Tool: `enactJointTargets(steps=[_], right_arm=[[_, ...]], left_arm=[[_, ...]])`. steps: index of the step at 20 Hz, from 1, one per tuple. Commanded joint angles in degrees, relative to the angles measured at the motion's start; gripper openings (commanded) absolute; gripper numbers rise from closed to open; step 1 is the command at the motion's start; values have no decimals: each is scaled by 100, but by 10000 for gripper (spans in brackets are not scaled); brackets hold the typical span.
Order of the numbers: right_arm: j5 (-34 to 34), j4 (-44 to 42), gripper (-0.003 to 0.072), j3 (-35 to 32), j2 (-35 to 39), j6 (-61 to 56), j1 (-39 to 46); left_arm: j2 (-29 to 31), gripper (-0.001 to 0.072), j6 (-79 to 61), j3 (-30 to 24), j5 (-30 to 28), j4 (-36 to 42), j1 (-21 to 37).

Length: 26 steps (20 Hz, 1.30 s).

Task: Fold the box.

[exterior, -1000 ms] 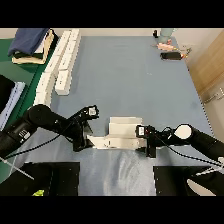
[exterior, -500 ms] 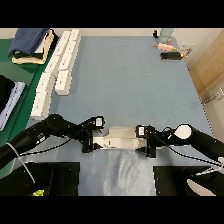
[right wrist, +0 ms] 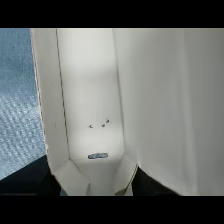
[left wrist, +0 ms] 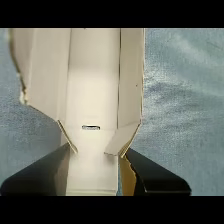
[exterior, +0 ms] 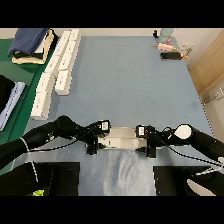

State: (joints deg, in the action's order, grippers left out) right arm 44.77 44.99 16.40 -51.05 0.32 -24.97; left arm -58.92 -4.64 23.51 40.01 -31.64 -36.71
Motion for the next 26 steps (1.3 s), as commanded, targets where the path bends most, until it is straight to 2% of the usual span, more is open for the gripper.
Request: enactJointTargets(steps=[1, 3, 8, 10, 11, 12, 15, 16, 18, 19, 25, 26], right_arm=[[0, -2, 505, 2, 4, -2, -4], [2, -2, 505, 2, 2, -2, -4], [0, -2, 505, 2, 4, -2, -4], [2, -2, 504, 2, 2, -2, -4], [0, -2, 505, 2, 2, -2, -4], [2, -2, 505, 2, 2, -2, -4], [2, -2, 505, 2, 2, -2, -4], [2, -2, 505, 2, 2, -2, -4], [2, -2, 505, 2, 2, -2, -4], [2, -2, 505, 2, 2, -2, -4], [2, -2, 505, 2, 2, -2, -4], [0, -2, 505, 2, 4, -2, -4]], left_arm=[[-61, 298, -59, 7, -74, 103, -83], [-63, 292, -286, 7, -107, 229, -122], [-63, 291, -1191, 7, -398, 1123, -308], [-74, 291, -1268, 7, -402, 1154, -378], [-90, 263, -1266, 7, -407, 1154, -404], [-114, 182, -1266, 7, -398, 1180, -404], [-175, 180, -1266, 7, -391, 1381, -404], [-184, 205, -1263, 7, -387, 1388, -404], [-181, 663, -1237, 2, -382, 1447, -404], [-181, 691, -1228, 0, -382, 1537, -404], [-179, 690, -1217, 0, -361, 1484, -402], [-168, 644, -1021, 0, -361, 1381, -398]])
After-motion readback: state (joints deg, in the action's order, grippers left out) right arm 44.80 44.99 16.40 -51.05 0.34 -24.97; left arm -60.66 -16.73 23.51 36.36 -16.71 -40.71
